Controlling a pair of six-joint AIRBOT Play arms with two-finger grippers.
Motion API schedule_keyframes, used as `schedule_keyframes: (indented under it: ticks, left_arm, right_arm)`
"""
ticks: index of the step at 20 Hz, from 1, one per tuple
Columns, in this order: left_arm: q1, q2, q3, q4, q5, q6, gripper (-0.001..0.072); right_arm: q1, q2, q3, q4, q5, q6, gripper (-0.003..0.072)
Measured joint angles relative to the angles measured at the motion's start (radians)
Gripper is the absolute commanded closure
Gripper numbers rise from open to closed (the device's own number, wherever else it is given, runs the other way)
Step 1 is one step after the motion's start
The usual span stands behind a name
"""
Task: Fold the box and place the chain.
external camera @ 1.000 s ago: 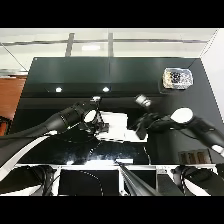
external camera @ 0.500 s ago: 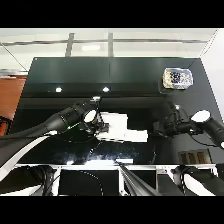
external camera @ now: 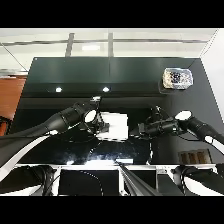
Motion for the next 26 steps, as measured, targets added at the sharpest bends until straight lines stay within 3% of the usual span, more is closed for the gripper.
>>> schedule_keyframes:
  ticks: [5, 7, 8, 11, 13, 16, 17, 20, 22, 26]
  left_arm:
    - [0.0, 0.0, 0.0, 0.003, -0.014, -0.035, 0.0679]
    - [0.0, 0.0, 0.0, 0.003, -0.016, -0.045, 0.0679]
    - [0.0, 0.0, 0.0, 0.003, -0.016, -0.048, 0.0679]
    - [0.0, -0.001, 0.0, 0.008, -0.022, -0.054, 0.0679]
    - [0.0, -0.001, 0.0, 0.007, -0.026, -0.058, 0.0679]
    - [0.0, -0.001, 0.0, 0.0, -0.026, -0.056, 0.0679]
    - [0.0, -0.001, 0.0, 0.0, -0.028, -0.056, 0.0679]
    - [0.0, -0.001, 0.0, 0.003, -0.032, -0.056, 0.0679]
    - [0.0, -0.001, 0.0, 0.005, -0.024, -0.056, 0.0679]
    - [0.0, -0.001, 0.0, 0.007, -0.018, -0.056, 0.0679]
  right_arm:
    - [0.059, -0.005, 0.062, 0.036, 0.021, -0.031, 0.0073]
    - [0.108, -0.005, 0.079, 0.04, -0.018, -0.015, 0.0077]
    - [0.138, -0.005, 0.089, 0.04, -0.044, 0.003, 0.0133]
    - [0.231, -0.005, 0.124, -0.026, -0.156, 0.134, 0.0134]
    - [0.305, -0.006, 0.167, -0.148, -0.234, 0.312, 0.0134]
    - [0.42, -0.006, 0.254, -0.47, -0.295, 0.684, 0.0135]
    - [0.455, -0.008, 0.283, -0.594, -0.288, 0.819, 0.021]
    - [0.53, -0.015, 0.348, -0.862, -0.225, 1.122, 0.0238]
    - [0.565, -0.042, 0.388, -0.961, -0.164, 1.254, 0.0307]
    - [0.64, -0.133, 0.498, -1.065, -0.063, 1.38, 0.0308]
